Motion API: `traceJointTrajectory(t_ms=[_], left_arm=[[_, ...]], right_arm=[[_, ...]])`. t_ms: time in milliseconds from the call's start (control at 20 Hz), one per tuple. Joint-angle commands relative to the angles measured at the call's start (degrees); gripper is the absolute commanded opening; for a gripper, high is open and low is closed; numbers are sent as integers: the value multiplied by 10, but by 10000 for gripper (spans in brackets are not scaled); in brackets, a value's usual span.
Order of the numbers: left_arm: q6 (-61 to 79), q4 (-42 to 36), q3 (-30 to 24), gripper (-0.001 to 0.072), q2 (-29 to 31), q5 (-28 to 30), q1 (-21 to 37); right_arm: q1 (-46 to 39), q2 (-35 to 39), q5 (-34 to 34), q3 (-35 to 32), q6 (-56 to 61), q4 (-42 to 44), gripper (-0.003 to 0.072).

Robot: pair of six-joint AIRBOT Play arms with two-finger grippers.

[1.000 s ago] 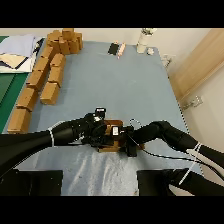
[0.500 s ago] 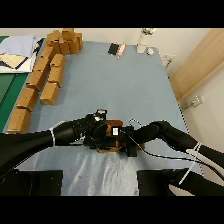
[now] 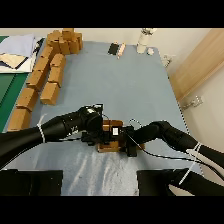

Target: Fold the box.

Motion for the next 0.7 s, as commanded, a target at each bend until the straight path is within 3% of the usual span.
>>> traceJointTrajectory(t_ms=[0, 650], left_arm=[[0, -10, 0, 380, 10, -30, 25], [82, -133, 1, 380, 12, -47, 104]], right_arm=[[0, 0, 0, 0, 0, 0, 449], [0, 0, -1, 0, 0, 0, 449]])
